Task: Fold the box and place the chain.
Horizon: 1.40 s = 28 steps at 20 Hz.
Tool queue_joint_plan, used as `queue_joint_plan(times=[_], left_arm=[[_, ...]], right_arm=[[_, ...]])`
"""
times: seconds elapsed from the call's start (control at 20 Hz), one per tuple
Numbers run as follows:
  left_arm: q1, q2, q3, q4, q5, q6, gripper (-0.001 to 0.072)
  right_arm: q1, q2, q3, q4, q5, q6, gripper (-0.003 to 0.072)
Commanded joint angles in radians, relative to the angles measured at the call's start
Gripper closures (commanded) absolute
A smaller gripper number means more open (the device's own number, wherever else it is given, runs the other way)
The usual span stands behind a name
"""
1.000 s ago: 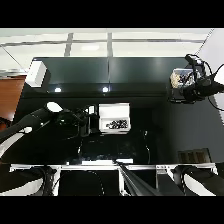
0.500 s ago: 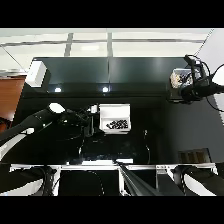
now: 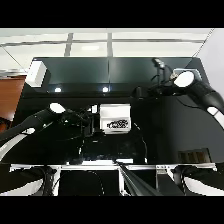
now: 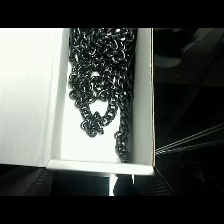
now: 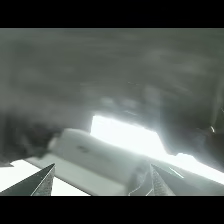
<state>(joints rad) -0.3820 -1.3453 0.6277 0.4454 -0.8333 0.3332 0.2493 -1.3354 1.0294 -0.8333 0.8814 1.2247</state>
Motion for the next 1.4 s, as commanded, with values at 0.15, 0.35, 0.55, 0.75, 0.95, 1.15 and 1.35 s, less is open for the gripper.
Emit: queue_joint_plan(times=[0.15, 0.35, 0.55, 0.75, 0.95, 1.15, 1.35], left_arm=[[0.000, 0.000, 0.001, 0.000, -0.001, 0.001, 0.0225], [0.000, 0.000, 0.001, 0.001, -0.001, 0.001, 0.0225], [0.000, 0.000, 0.001, 0.001, -0.002, 0.000, 0.0225], [0.000, 0.000, 0.001, 0.001, -0.002, 0.001, 0.0225], [0.000, 0.000, 0.001, 0.002, -0.001, 0.001, 0.0225], [0.000, 0.000, 0.001, 0.003, -0.001, 0.001, 0.0224], [0.000, 0.000, 0.000, 0.003, -0.001, 0.001, 0.0224]], right_arm=[[0.064, -0.048, 0.012, 0.119, 0.062, -0.608, -0.0034], [0.080, -0.042, 0.017, 0.121, 0.241, -0.798, 0.0009], [0.093, -0.025, 0.016, 0.121, 0.327, -0.800, 0.0009], [0.129, -0.026, 0.015, 0.069, 0.320, -0.800, 0.0009], [0.172, -0.039, 0.015, 0.006, 0.240, -0.803, 0.0009], [0.182, -0.044, 0.015, 0.005, 0.272, -0.803, 0.0010], [0.183, -0.044, 0.015, 0.004, 0.304, -0.803, 0.0011]])
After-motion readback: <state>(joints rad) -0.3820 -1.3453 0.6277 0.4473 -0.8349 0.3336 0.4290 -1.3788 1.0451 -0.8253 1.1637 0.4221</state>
